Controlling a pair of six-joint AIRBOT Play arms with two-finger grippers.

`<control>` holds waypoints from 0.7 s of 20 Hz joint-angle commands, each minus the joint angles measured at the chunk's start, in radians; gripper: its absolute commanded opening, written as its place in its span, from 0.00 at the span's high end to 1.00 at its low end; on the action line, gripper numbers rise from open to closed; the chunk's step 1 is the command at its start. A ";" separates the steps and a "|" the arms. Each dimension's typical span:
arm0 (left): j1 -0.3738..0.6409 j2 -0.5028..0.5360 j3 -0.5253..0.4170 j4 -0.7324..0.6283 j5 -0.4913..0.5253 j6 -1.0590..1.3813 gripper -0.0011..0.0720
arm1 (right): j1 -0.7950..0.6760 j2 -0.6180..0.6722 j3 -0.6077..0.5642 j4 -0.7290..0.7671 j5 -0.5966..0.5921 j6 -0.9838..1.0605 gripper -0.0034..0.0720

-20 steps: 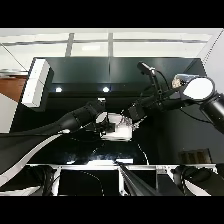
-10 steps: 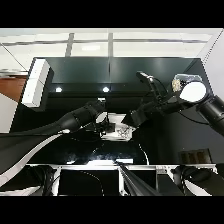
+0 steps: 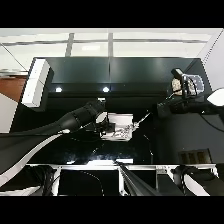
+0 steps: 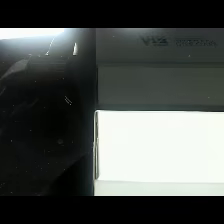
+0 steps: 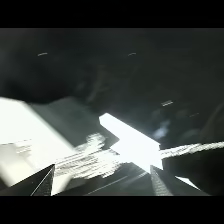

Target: Fold the box and place the chain.

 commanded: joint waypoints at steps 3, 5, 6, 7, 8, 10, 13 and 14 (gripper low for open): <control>0.000 0.001 0.000 0.000 0.001 0.000 0.94 | 0.093 -0.008 -0.200 0.007 -0.254 -0.603 0.01; 0.000 0.000 0.000 0.000 0.002 0.000 0.94 | 0.163 -0.035 -0.227 0.011 -0.282 -0.734 0.01; 0.000 0.000 0.000 0.000 0.001 0.000 0.94 | 0.199 -0.058 -0.227 0.011 -0.282 -0.747 0.01; 0.000 0.000 0.000 0.000 0.001 0.000 0.94 | 0.230 -0.077 -0.228 0.010 -0.287 -0.751 0.01; 0.000 0.000 0.000 0.000 0.002 0.000 0.94 | 0.258 -0.095 -0.228 0.010 -0.289 -0.762 0.01; 0.000 0.000 0.000 0.000 0.001 0.000 0.94 | 0.296 -0.134 -0.228 0.010 -0.298 -0.805 0.01; 0.000 0.000 0.000 0.000 0.001 0.000 0.94 | 0.304 -0.167 -0.227 0.012 -0.355 -0.832 0.01; 0.000 0.000 0.000 0.000 0.001 0.000 0.94 | 0.304 -0.171 -0.227 0.023 -0.372 -0.840 0.01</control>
